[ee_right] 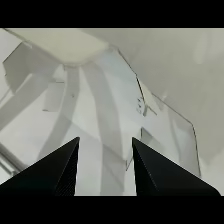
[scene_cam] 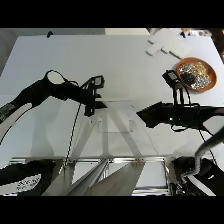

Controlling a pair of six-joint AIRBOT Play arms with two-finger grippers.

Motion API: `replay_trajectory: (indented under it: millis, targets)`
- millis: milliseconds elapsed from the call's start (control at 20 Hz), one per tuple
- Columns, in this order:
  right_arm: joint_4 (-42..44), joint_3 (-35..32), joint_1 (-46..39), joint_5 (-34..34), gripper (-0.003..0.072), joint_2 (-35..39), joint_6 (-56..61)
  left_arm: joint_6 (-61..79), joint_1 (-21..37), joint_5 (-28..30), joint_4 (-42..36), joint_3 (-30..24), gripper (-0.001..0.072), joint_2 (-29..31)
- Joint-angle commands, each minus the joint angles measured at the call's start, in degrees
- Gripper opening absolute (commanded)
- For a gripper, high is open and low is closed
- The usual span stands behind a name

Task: Fold the box and place the chain.

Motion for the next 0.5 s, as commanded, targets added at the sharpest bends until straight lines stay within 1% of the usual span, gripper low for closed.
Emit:
replay_trajectory:
  millis: [0, 100, 300, 400, 450]
  targets:
    - [-2.4, 0.2, 0.0, 2.2, 0.0369, 2.7, 0.0, 4.7, -5.0, 3.8, 2.5, 1.2, 0.0004, -1.6]
    - [-3.3, 0.2, 0.0, 2.6, 0.0369, 2.7, 0.0, 4.6, -5.6, 4.6, 2.5, 1.2, 0.0004, -3.5]
    - [-3.5, 0.2, 0.0, 2.6, 0.0369, 2.7, 0.0, 4.0, -5.5, 4.3, 1.7, 1.2, 0.0001, -7.0]
    - [-3.5, 0.2, 0.0, 2.6, 0.0369, 2.7, 0.0, 4.0, -5.5, 5.2, -0.2, 1.2, 0.0001, -7.8]
    - [-3.5, 0.2, 0.0, 2.6, 0.0369, 2.7, 0.0, 3.5, -5.5, 6.6, -0.9, 1.1, 0.0001, -7.9]
